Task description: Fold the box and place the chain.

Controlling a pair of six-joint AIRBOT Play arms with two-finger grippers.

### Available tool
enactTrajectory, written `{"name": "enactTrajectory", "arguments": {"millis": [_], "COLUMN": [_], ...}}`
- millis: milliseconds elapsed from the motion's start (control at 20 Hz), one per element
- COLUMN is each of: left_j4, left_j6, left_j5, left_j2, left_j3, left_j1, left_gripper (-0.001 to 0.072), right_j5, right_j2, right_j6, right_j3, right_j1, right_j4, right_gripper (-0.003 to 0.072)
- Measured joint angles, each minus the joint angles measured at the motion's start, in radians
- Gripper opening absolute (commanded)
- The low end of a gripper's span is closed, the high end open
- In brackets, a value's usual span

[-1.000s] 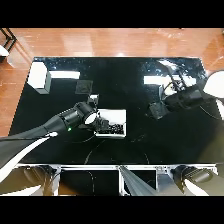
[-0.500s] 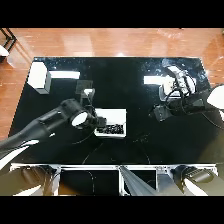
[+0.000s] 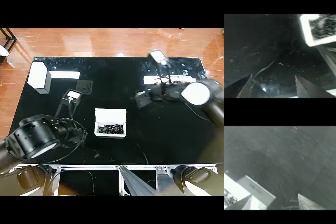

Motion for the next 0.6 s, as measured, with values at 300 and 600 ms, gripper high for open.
{"name": "enactTrajectory", "arguments": {"millis": [300, 600], "left_j4": [-0.195, -0.557], "left_j6": [0.314, 0.657], "left_j5": [0.270, 0.325], "left_j2": [0.030, 0.034], "left_j3": [-0.105, -0.198], "left_j1": [0.391, 0.703], "left_gripper": [0.0640, 0.0640], "right_j5": [0.203, 0.321], "right_j2": [-0.336, -0.462], "right_j6": [-0.015, -0.129], "right_j3": [0.332, 0.425], "right_j1": [0.032, 0.041], "right_j4": [0.010, 0.021], "right_gripper": [0.0705, 0.0705]}}
